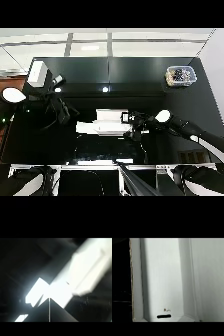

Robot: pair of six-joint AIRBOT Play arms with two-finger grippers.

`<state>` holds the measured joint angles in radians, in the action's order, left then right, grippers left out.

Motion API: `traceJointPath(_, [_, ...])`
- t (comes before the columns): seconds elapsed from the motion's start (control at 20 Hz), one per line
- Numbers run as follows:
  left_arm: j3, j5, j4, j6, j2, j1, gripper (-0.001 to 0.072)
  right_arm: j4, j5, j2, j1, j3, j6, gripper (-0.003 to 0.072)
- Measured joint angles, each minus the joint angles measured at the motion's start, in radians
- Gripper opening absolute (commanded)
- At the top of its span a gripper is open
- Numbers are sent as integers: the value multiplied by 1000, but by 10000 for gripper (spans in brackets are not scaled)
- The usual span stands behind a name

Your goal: Fold the box and place the chain.

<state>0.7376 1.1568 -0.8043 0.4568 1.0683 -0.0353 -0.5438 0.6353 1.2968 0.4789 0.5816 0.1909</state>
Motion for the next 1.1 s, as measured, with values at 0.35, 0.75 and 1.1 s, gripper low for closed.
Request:
traceJointPath(0.35, [-83, -50, -145, -198, -24, -84, 714, 0, 0, 0, 0, 0, 0, 416])
traceJointPath(0.75, [-94, -209, -184, -377, 19, -265, 704, 0, 0, 0, 0, 0, 0, 417])
traceJointPath(1.1, [-94, -327, -179, -375, 85, -401, 640, 0, 0, 0, 0, 0, 0, 417])
